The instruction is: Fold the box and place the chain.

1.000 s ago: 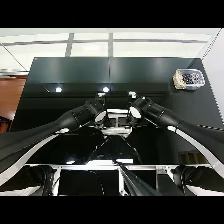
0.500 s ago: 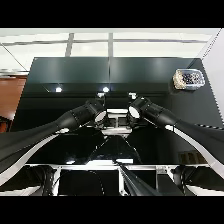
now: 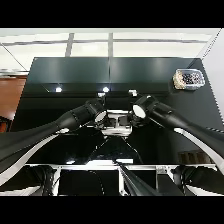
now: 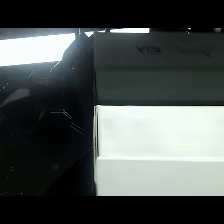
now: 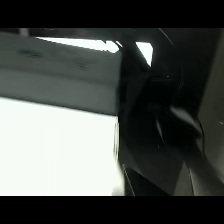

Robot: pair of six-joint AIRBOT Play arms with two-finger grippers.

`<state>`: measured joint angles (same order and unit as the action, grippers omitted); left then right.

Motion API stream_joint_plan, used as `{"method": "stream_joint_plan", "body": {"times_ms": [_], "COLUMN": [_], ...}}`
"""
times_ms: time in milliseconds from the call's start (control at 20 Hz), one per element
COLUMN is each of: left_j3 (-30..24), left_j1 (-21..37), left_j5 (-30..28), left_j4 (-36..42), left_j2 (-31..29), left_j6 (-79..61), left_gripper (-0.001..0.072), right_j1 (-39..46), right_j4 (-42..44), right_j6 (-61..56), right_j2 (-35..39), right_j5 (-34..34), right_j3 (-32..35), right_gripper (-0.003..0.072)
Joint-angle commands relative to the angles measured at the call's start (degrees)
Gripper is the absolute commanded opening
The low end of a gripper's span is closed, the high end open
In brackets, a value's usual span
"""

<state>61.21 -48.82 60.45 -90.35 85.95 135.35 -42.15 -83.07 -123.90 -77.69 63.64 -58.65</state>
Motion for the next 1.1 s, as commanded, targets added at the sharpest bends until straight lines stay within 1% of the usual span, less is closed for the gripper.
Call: {"method": "stream_joint_plan", "body": {"times_ms": [0,50,100,150,200,300,350,400,450,550,600,700,750,800,900,950,1050], "left_j3": [0.0,0.0,0.0,0.0,0.0,0.0,0.0,0.0,0.0,0.0,0.0,0.0,0.0,0.0,0.0,0.0,0.0], "left_j1": [0.0,0.0,0.0,0.0,0.0,0.0,0.0,0.0,0.0,0.0,0.0,0.0,0.0,0.0,0.0,0.0,0.0], "left_j5": [0.1,0.1,0.1,0.2,0.4,0.3,0.3,0.3,0.3,0.2,0.2,0.2,0.1,0.1,0.1,0.1,0.2], "left_j4": [0.0,0.0,0.0,0.0,0.0,0.0,0.0,0.0,0.0,0.0,0.0,0.0,0.0,0.0,0.0,0.0,-0.1], "left_j2": [0.0,0.0,0.0,0.0,0.0,0.0,0.0,0.0,0.0,0.0,0.0,0.0,0.0,0.0,0.0,0.0,0.0], "left_j6": [0.0,0.0,0.0,0.0,0.0,0.0,0.0,0.0,0.0,0.0,0.0,0.0,0.0,0.0,0.0,0.0,0.0], "left_gripper": [0.0027,0.0026,0.0026,0.0027,0.0026,0.0026,0.0026,0.0027,0.0026,0.0027,0.0026,0.0026,0.0026,0.0026,0.0027,0.0026,0.0026], "right_j1": [0.2,0.6,1.3,2.3,3.7,8.9,13.5,19.6,25.6,37.0,41.6,47.0,48.2,48.6,48.6,48.6,49.1], "right_j4": [-0.6,-2.1,-5.5,-10.4,-17.6,-29.9,-32.0,-32.0,-31.6,-29.5,-27.5,-22.8,-19.7,-17.3,-14.9,-14.2,-12.1], "right_j6": [5.0,5.7,5.9,5.9,5.9,5.8,5.9,5.9,5.9,5.8,5.9,7.5,10.8,12.3,12.3,12.3,12.3], "right_j2": [9.9,13.5,17.4,20.5,23.5,26.7,27.1,27.0,26.9,26.0,24.7,19.5,16.4,13.3,6.1,2.1,-5.7], "right_j5": [2.2,3.3,4.9,6.6,9.0,11.9,11.1,8.5,4.3,-6.7,-11.2,-16.4,-19.1,-20.3,-19.6,-17.7,-11.8], "right_j3": [0.0,0.0,0.0,0.0,0.0,0.7,1.3,2.3,3.8,7.7,9.3,9.7,9.0,7.1,-0.2,-5.2,-15.1], "right_gripper": [0.0309,0.0309,0.0309,0.0308,0.0308,0.0307,0.0308,0.0307,0.0307,0.0307,0.0309,0.0715,0.0714,0.0714,0.0714,0.0714,0.0714]}}
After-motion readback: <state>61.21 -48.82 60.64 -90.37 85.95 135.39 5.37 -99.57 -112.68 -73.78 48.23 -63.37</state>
